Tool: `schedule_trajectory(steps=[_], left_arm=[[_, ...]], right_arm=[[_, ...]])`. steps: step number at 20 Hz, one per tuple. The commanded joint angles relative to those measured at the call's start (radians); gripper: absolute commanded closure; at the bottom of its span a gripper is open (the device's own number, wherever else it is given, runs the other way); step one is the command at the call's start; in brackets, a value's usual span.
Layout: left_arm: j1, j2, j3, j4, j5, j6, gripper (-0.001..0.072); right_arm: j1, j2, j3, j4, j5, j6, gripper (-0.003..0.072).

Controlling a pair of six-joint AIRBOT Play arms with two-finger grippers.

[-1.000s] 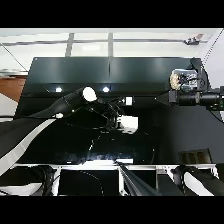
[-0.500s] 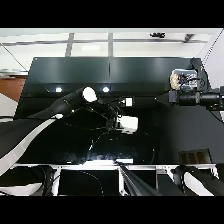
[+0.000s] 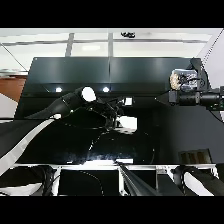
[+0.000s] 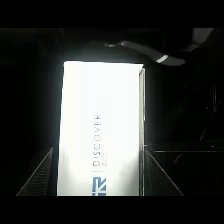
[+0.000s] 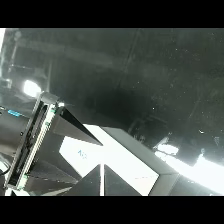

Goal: Fold the box and place the chain.

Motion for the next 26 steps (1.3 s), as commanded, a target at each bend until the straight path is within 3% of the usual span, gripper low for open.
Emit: schedule_trajectory(steps=[1, 6, 16, 26], left_arm=[[0.001, 0.001, 0.001, 0.013, 0.013, -0.001, 0.0019], [0.001, -0.005, 0.001, 0.027, 0.033, -0.051, 0.0019], [0.000, -0.020, 0.002, 0.027, -0.019, -0.076, 0.0020], [0.001, 0.022, 0.002, 0.054, -0.014, -0.102, 0.0018]], right_arm=[[0.000, 0.001, -0.001, 0.000, 0.001, 0.000, 0.0659], [0.000, 0.001, -0.001, 0.000, 0.003, 0.000, 0.0659], [0.000, 0.001, -0.001, 0.000, 0.003, 0.000, 0.0659], [0.000, 0.001, -0.001, 0.000, 0.008, 0.000, 0.0660]])
